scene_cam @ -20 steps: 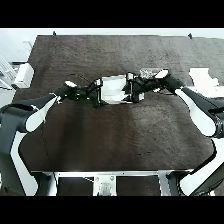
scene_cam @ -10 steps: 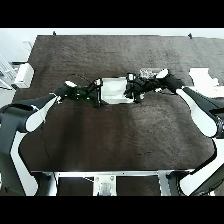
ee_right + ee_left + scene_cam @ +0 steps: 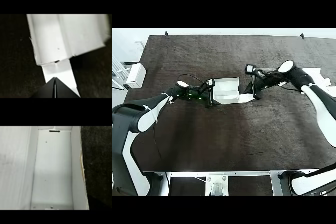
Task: Fold the box and place the chain.
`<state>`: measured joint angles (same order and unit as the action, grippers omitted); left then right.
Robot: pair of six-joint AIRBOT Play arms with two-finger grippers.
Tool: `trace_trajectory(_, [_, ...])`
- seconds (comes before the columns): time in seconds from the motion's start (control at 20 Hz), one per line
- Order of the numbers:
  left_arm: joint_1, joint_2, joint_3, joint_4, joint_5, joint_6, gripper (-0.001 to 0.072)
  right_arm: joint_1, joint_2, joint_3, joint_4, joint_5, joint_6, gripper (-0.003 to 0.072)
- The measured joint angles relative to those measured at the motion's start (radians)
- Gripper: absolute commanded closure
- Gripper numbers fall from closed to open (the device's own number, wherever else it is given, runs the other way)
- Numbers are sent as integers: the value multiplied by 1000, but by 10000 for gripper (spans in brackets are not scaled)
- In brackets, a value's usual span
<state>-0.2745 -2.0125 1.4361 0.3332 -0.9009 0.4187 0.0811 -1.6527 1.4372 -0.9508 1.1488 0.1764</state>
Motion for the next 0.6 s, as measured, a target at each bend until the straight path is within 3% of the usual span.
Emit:
trace_trajectory(0.3, [0,0,0,0,0,0,239,-176,28,0,32,-31,383,677])
trace_trajectory(0.6, [0,0,0,0,1,0,239,-253,-87,0,87,-37,607,678])
